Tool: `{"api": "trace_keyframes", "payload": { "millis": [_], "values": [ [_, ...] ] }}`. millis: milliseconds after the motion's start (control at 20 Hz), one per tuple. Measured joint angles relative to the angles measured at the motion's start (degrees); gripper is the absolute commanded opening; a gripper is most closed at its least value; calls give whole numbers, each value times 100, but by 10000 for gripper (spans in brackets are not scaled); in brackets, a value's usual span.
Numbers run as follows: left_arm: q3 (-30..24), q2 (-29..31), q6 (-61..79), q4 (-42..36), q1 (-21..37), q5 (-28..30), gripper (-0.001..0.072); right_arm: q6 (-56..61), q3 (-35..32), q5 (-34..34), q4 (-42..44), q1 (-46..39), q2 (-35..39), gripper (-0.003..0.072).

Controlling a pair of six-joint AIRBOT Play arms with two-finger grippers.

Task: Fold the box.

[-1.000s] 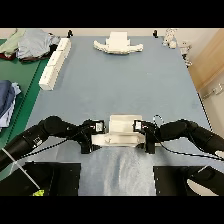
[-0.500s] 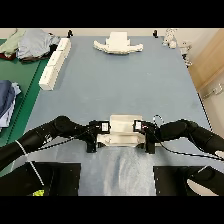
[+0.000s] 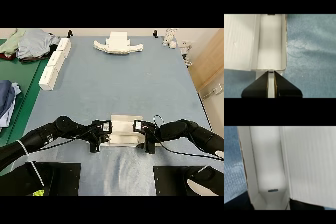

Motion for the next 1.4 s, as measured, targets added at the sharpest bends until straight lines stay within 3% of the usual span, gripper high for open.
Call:
{"api": "trace_keyframes", "payload": {
  "millis": [350,400,450,500,850,900,1000,1050,1200,1400],
  "values": [
    [7,-216,234,-435,-83,153,117,0,0,0,-2,0,0,462],
    [7,-245,254,-459,-87,168,185,0,0,0,-2,0,2,462],
    [7,-269,264,-474,-87,173,539,0,0,0,0,0,0,462],
    [7,-289,275,-485,-87,181,688,-7,0,0,-7,0,0,462],
    [7,-332,291,-750,-87,177,687,-2,0,-9,-11,-2,2,462],
    [7,-332,291,-772,-87,175,592,-2,0,-9,-11,-2,2,462],
    [7,-332,260,-820,-90,160,60,2,0,-7,-9,-2,2,462],
    [9,-319,197,-774,-90,125,15,24,0,-4,7,-2,2,462],
    [17,-168,-374,-199,-87,138,15,20,0,-2,7,-2,0,462],
    [44,446,-2124,1182,4,-39,15,9,0,2,7,-2,0,462]
  ]
}}
